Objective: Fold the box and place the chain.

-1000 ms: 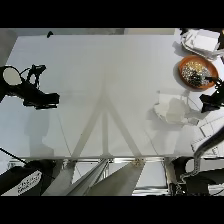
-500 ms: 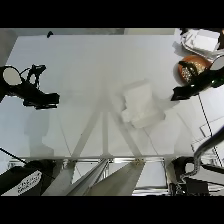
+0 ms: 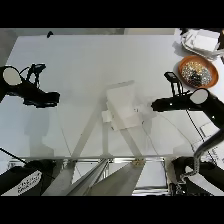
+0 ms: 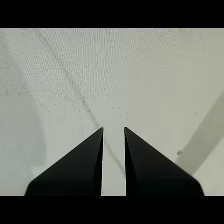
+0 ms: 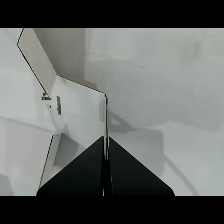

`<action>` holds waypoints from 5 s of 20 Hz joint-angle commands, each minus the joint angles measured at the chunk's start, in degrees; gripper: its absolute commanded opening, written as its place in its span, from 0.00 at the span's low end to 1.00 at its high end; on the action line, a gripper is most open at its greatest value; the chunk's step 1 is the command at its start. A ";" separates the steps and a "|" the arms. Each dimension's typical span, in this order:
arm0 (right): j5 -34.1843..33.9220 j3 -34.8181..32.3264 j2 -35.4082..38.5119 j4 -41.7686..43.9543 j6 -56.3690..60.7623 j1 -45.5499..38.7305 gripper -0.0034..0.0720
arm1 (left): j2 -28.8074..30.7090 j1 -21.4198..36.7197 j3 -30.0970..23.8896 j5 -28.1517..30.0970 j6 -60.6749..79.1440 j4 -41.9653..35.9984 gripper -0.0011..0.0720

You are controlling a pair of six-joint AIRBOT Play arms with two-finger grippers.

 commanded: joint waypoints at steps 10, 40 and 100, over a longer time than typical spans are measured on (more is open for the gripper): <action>-4.90 -2.89 1.62 0.35 2.34 5.88 0.06 | -6.12 -0.20 0.00 3.87 39.76 -44.24 0.72; -2.84 -2.82 1.62 0.20 2.14 5.88 0.12 | -28.74 -15.19 0.07 15.26 78.20 -62.75 0.02; 25.81 6.36 18.27 -16.59 5.07 5.81 0.67 | -28.00 -28.02 2.58 22.38 109.37 -53.75 0.02</action>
